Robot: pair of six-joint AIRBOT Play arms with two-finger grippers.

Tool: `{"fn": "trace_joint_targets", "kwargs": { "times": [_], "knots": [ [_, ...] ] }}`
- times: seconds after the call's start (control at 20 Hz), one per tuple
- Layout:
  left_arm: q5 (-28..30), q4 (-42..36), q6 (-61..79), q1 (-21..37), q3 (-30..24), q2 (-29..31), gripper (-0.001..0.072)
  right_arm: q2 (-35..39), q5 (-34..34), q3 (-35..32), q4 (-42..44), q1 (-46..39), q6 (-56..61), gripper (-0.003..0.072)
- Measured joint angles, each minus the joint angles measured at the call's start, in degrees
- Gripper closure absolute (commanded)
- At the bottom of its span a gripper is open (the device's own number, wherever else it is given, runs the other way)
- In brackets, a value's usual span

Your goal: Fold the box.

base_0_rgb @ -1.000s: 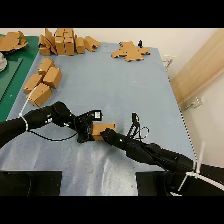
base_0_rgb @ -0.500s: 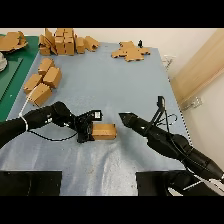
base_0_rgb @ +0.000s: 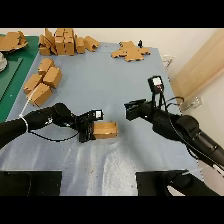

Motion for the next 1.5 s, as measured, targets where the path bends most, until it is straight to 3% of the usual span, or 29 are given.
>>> {"fn": "trace_joint_targets", "kwargs": {
  "times": [0.05, 0.2, 0.4, 0.75, 1.15, 1.35, 1.4, 1.5],
  "knots": [
    [0.6, -0.1, 0.0, 0.0, 0.0, 0.0, 0.0308, -2.5, -1.9, 2.8, -0.1, -0.1, -2.5, 0.0529],
    [1.8, -0.1, 0.0, 0.1, 0.1, 0.0, 0.0307, -10.7, -6.8, 10.2, 2.2, -0.2, -6.8, 0.0531],
    [1.8, -1.0, -0.2, 0.1, 0.1, -0.1, 0.0308, -17.4, -8.8, 15.0, 6.3, -0.2, -9.1, 0.0531],
    [2.0, -6.8, -0.3, 0.1, 0.1, -0.1, 0.0308, -19.8, -9.6, 16.6, 8.3, -0.3, -10.0, 0.0531],
    [2.1, -8.1, -6.7, 0.1, 0.3, 0.1, 0.0309, -20.0, -9.6, 16.8, 8.6, -0.3, -9.0, 0.0531],
    [3.6, -1.2, -20.0, 0.7, 2.4, 0.2, 0.0308, -20.0, -9.7, 16.8, 8.6, -0.3, -7.8, 0.0541],
    [4.0, 1.5, -24.0, 1.2, 3.2, 0.2, 0.0308, -20.0, -9.7, 16.8, 8.6, -0.3, -7.5, 0.0616],
    [4.3, 6.4, -31.5, 3.0, 5.0, 0.2, 0.0308, -19.9, -9.7, 16.8, 8.5, -0.8, -6.0, 0.0632]
  ]
}}
